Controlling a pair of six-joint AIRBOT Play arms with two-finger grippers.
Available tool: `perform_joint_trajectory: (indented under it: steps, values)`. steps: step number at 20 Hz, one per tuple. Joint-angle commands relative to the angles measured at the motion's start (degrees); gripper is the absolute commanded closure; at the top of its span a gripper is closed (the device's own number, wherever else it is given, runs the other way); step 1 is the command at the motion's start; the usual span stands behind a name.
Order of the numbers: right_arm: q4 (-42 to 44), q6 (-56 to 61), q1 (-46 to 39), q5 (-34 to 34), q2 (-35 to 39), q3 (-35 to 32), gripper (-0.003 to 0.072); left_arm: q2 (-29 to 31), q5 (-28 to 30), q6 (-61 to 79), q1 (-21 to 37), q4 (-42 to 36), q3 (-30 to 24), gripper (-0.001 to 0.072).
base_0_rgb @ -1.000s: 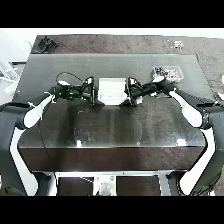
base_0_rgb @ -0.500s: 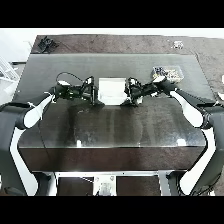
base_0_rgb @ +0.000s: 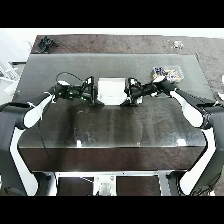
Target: Fold the box and place the chain.
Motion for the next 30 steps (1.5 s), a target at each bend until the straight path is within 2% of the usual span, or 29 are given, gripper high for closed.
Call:
perform_joint_trajectory:
  steps: [1,2,4,8,12,13,14,15,16,18,20,26,30]
  values:
    - [1.0,1.6,-0.4,0.9,0.4,0.0,0.0092,0.0,0.0,0.0,0.0,0.0,0.0,0.0409]
    - [0.9,1.6,-0.9,1.6,0.9,0.0,-0.0008,0.0,0.0,0.0,0.0,0.0,0.0,0.0409]
    - [0.5,2.6,-2.1,3.1,2.3,0.0,-0.0034,0.0,0.0,0.0,0.0,0.0,0.0,0.0409]
    - [-4.1,7.0,-5.5,4.6,5.5,0.0,-0.0034,0.0,0.0,0.0,0.0,0.0,0.0,0.0409]
    - [-4.3,8.2,-9.7,7.6,9.4,0.0,-0.0034,0.0,0.0,0.0,0.0,0.0,0.0,0.0409]
    - [-3.5,9.6,-10.3,8.4,10.4,0.0,-0.0008,0.0,0.0,0.0,0.0,0.0,0.0,0.0409]
    - [-2.9,9.7,-10.4,9.9,11.4,0.0,0.0140,0.0,0.0,0.0,0.0,0.0,0.0,0.0409]
    - [-2.4,9.7,-10.4,12.4,12.2,0.0,0.0473,0.0,0.0,0.0,0.0,0.0,0.0,0.0409]
    - [-0.6,9.9,-10.1,15.1,12.6,0.0,0.0676,0.0,0.0,0.0,0.0,0.0,0.0,0.0409]
    - [5.3,12.9,-9.0,16.4,12.6,0.0,0.0679,0.0,0.0,0.0,0.0,0.0,0.0,0.0409]
    - [9.6,17.4,-7.4,13.8,12.6,0.0,0.0680,0.0,-0.1,0.0,0.0,0.0,0.0,0.0409]
    - [8.7,18.5,-1.7,-0.9,10.2,0.5,0.0681,0.0,-0.1,0.0,0.0,0.0,0.0,0.0409]
    - [8.5,21.4,0.1,-5.1,5.7,5.1,0.0682,0.0,-0.1,0.0,0.0,0.0,0.0,0.0409]
